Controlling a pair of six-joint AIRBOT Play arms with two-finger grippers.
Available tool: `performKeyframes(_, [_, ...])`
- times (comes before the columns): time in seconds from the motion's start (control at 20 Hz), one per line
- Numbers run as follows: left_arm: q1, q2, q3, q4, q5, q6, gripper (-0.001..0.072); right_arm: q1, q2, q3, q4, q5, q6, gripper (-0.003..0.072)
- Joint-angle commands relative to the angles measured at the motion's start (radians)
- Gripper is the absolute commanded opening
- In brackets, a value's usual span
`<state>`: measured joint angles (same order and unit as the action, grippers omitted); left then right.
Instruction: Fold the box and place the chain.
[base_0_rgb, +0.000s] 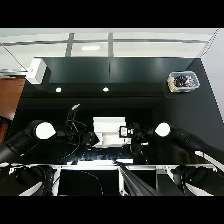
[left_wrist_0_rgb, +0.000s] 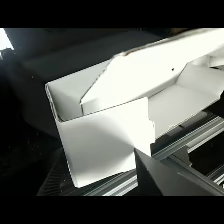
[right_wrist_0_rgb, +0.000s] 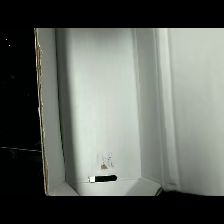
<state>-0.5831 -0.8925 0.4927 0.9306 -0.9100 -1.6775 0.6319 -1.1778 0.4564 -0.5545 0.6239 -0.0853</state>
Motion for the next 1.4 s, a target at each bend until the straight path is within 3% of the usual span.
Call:
performKeyframes(0.0, [-0.005, -0.002, 0.002, 0.024, -0.010, -0.063, 0.0502, 0.000, 0.000, -0.001, 0.000, 0.000, 0.000, 0.0482])
performKeyframes(0.35, [-0.089, -0.002, 0.002, 0.068, 0.113, -0.138, 0.0501, 0.000, 0.000, -0.001, 0.000, 0.000, 0.000, 0.0482])
performKeyframes(0.8, [-0.096, -0.021, 0.002, 0.091, 0.117, -0.164, 0.0501, 0.000, 0.000, -0.001, 0.000, 0.000, 0.000, 0.0482])
performKeyframes(1.05, [-0.150, -0.107, 0.034, 0.130, 0.139, -0.268, 0.0442, 0.000, 0.000, -0.001, 0.000, 0.000, 0.000, 0.0481])
performKeyframes(1.35, [-0.188, -0.171, 0.083, 0.179, 0.110, -0.325, 0.0441, 0.000, 0.000, -0.001, 0.000, 0.000, 0.000, 0.0481])
